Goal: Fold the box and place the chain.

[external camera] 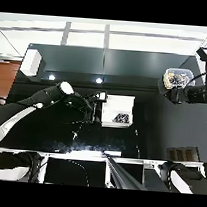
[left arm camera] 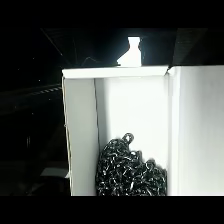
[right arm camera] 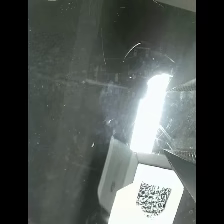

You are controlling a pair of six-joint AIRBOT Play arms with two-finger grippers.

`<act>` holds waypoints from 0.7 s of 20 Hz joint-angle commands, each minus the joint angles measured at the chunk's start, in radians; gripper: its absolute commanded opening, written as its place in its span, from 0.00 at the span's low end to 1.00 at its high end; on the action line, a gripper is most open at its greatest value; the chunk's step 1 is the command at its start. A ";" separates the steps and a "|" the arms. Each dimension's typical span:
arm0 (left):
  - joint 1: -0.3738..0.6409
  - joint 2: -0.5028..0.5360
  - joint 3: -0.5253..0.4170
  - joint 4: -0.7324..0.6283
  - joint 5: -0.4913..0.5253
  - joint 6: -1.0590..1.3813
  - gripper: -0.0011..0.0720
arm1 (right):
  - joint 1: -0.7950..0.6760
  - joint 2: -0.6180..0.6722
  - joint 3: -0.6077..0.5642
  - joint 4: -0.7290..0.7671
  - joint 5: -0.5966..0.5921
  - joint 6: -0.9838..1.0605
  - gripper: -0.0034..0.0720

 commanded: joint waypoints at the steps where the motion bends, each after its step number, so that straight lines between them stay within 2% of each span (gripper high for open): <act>1: -0.005 -0.001 0.001 -0.011 0.009 -0.003 0.99 | 0.000 0.000 0.001 0.000 0.000 0.000 0.60; 9: -0.038 -0.004 0.001 0.003 0.048 -0.003 0.99 | 0.000 0.000 0.001 0.002 -0.005 0.000 0.60; 14: -0.054 -0.004 0.001 -0.001 0.117 -0.062 0.98 | 0.000 0.000 0.001 0.002 -0.005 0.001 0.60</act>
